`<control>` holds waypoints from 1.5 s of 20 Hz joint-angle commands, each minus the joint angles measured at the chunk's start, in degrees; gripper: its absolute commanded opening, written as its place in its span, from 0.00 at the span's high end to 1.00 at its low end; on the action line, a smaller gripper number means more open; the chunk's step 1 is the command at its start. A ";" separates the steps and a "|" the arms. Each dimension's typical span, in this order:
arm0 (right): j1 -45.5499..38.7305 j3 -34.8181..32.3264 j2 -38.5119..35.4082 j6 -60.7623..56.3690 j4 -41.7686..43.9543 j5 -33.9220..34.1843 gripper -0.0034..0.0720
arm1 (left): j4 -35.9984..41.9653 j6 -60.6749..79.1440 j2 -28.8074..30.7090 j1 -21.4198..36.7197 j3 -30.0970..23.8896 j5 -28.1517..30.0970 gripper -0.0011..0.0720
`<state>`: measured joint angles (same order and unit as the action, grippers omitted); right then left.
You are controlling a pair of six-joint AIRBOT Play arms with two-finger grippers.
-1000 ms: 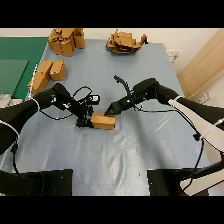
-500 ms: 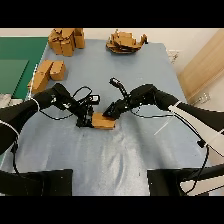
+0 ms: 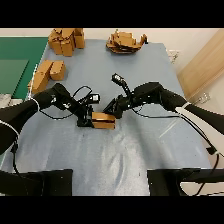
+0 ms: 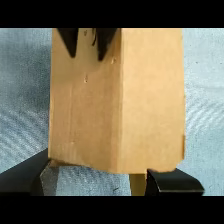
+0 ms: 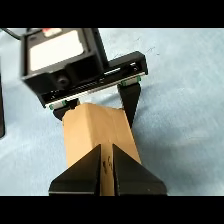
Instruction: Fold the box.
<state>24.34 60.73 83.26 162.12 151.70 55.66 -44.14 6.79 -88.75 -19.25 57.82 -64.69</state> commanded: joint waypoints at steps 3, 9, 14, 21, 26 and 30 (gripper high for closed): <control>0.24 -6.49 -2.97 2.60 0.33 -1.84 0.74 | -0.04 -0.28 -0.04 0.04 0.02 0.15 0.60; 0.44 -6.34 -3.72 7.87 0.92 -2.16 0.41 | -0.02 -0.33 -0.04 0.02 0.02 0.22 0.60; 0.44 -6.34 -3.82 9.81 -1.97 -4.46 0.41 | -0.02 -0.37 -0.04 0.02 0.02 0.15 0.60; 1.99 -6.34 -3.82 9.81 -2.54 -7.63 0.66 | -0.02 -0.39 -0.04 0.02 0.02 0.13 0.60; 5.35 -6.40 -3.82 7.67 -9.27 -7.28 0.65 | -0.02 -0.39 -0.04 0.02 0.02 0.09 0.60; 5.42 -6.40 -3.82 6.78 -13.20 -7.85 0.64 | -0.02 -0.42 -0.04 0.00 0.02 -0.09 0.60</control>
